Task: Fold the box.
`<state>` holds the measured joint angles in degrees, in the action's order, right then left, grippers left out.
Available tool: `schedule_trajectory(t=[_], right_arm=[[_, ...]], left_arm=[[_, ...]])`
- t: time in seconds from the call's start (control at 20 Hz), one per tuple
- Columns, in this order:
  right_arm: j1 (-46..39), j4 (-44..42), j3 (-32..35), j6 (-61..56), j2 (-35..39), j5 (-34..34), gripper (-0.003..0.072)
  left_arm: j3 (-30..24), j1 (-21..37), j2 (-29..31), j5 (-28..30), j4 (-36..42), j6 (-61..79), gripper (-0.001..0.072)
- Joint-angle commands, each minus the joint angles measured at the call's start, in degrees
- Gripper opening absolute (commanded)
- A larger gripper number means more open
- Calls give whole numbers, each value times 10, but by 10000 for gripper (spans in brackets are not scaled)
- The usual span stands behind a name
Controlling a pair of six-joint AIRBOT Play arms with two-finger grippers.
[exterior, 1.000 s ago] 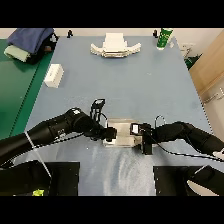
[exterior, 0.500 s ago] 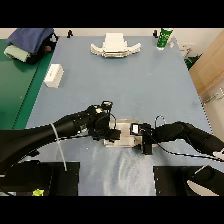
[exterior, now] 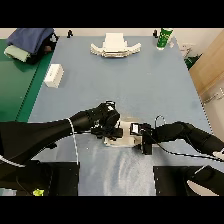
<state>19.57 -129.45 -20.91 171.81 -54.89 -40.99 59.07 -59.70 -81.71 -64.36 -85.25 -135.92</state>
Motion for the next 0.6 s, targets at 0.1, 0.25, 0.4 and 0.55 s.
schedule_trajectory(t=[0.1, 0.25, 0.4, 0.55], right_arm=[[0, 0, 0, 1, 0, 0, 507], [0, 0, 0, 1, 0, 0, 507], [0, 0, 0, 1, 0, 0, 507], [0, 0, 0, 1, 0, 0, 507]], left_arm=[[5, 0, -4, -6, -9, -21, 29], [5, 0, -4, -4, -7, -32, 15], [5, 0, -4, -3, -3, -32, 15], [5, -10, -4, -2, -3, -31, 71]])
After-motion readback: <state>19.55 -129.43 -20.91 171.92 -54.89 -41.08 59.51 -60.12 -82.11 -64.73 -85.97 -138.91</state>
